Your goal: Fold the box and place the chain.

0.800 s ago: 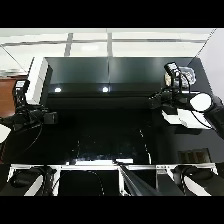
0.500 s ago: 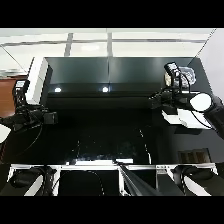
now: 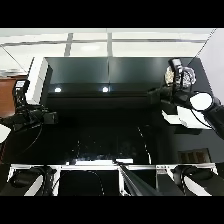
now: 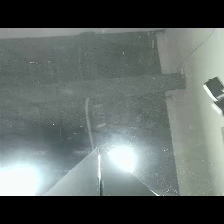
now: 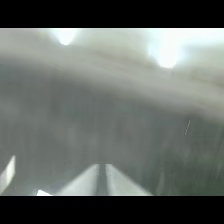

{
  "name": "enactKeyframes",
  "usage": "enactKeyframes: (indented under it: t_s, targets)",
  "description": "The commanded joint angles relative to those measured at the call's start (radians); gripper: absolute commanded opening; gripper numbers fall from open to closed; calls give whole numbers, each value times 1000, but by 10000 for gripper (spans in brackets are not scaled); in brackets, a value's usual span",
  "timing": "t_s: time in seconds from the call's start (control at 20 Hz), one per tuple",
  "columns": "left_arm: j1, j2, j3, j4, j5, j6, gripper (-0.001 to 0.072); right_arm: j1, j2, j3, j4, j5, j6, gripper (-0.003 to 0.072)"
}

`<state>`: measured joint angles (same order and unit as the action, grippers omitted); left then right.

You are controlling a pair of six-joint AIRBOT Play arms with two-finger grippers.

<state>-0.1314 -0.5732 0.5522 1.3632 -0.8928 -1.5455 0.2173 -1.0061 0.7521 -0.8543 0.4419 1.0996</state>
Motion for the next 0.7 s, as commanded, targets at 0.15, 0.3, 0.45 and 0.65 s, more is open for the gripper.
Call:
enactKeyframes:
  t_s: [0.15,0.3,0.45,0.65]
  targets:
    - [0,1,-1,1,26,0,27,-280,-57,92,4,-161,42,710]
    - [0,1,-1,-3,77,0,27,-670,-115,179,-104,77,162,709]
    - [1,-1,-1,-13,123,0,27,-988,-221,301,-339,382,168,709]
    - [0,-69,0,-90,204,1,713,-1231,-404,444,-422,598,146,709]
